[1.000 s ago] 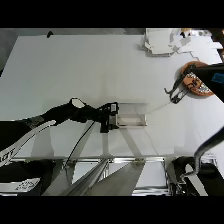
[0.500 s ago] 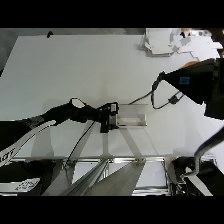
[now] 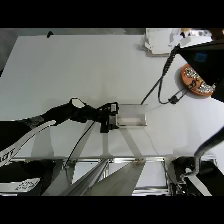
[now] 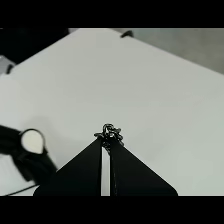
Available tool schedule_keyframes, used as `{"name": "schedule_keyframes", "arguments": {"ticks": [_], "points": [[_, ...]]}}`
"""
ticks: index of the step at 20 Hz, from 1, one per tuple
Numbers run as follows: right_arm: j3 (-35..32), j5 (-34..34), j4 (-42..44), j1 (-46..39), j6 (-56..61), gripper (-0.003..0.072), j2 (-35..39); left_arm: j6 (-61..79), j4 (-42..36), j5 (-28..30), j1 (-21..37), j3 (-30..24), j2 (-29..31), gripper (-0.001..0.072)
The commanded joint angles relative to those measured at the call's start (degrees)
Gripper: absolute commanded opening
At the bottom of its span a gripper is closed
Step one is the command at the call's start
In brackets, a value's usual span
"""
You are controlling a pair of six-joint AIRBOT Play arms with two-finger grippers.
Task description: Fold the box and place the chain.
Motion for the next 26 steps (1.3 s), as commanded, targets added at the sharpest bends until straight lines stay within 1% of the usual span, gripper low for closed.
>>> {"name": "schedule_keyframes", "arguments": {"ticks": [1,3,7,8,11,12,16,22,26], "points": [[0.0,0.7,-5.5,0.1,1.0,0.0016,1.0,0.0,0.0,0.0,0.0,0.0,0.0,0.0152],[0.0,2.3,-5.4,0.1,1.0,0.0016,1.1,0.0,0.0,0.0,0.0,0.0,0.0,0.0152],[0.0,2.3,-5.2,0.1,-0.1,0.0015,1.1,0.0,0.0,0.0,0.0,0.0,0.0,0.0152],[0.0,1.5,-5.8,0.1,-1.1,0.0015,1.4,0.0,0.0,0.0,0.0,0.0,0.0,0.0152],[0.1,-3.9,-11.7,0.0,-0.2,0.0015,3.0,0.0,0.0,0.0,0.0,0.0,0.0,0.0152],[0.1,-3.7,-12.2,0.1,-0.2,0.0015,3.4,0.0,0.0,0.0,0.0,0.0,0.0,0.0152],[0.1,1.1,-10.2,0.1,-0.2,0.0015,3.5,0.0,0.0,0.0,0.0,0.0,0.0,0.0152],[0.1,1.2,-9.9,0.1,-0.2,0.0015,3.6,0.0,0.0,0.0,0.0,0.0,0.0,0.0152],[0.1,3.8,-3.3,0.1,-0.6,0.0015,3.6,0.0,0.0,0.0,0.0,0.0,0.0,0.0152]]}}
